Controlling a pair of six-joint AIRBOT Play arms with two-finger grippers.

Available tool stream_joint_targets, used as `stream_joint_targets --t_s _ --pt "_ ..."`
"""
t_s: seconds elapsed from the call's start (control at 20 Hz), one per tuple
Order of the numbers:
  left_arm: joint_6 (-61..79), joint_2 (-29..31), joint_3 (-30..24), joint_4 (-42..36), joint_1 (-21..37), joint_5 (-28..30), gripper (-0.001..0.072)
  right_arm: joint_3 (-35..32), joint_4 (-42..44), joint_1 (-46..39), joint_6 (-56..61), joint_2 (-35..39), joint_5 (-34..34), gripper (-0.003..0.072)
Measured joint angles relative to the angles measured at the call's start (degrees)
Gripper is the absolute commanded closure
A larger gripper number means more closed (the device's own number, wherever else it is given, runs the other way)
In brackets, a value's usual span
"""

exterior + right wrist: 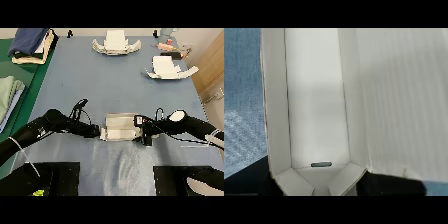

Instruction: Fold the box.

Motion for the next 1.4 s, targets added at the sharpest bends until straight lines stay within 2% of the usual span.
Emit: stream_joint_targets --t_s 0.05,0.1,0.15,0.6,0.95,1.4 --pt "0.0 0.0 0.7 0.1 0.2 -0.4 0.0599 0.0 0.0 0.0 0.0 0.0 0.0 0.0179" --pt "0.1 0.0 1.2 0.3 0.4 -0.9 0.0302 0.0 0.0 0.0 0.0 0.0 0.0 0.0179" --pt "0.1 0.0 1.7 0.3 0.5 -1.0 0.0265 0.0 0.0 0.0 0.0 0.0 0.0 0.0178" --pt "0.2 -0.2 2.7 -2.7 0.7 -1.5 0.0263 0.0 0.0 0.0 0.0 0.0 0.0 0.0179" --pt "3.4 -0.6 2.8 -8.4 0.5 -1.4 0.0263 0.0 0.0 0.0 0.0 0.0 0.0 0.0179" --pt "4.6 -3.8 2.8 -10.9 -3.2 2.7 0.0261 0.0 0.0 0.0 0.0 0.0 0.0 0.0179"
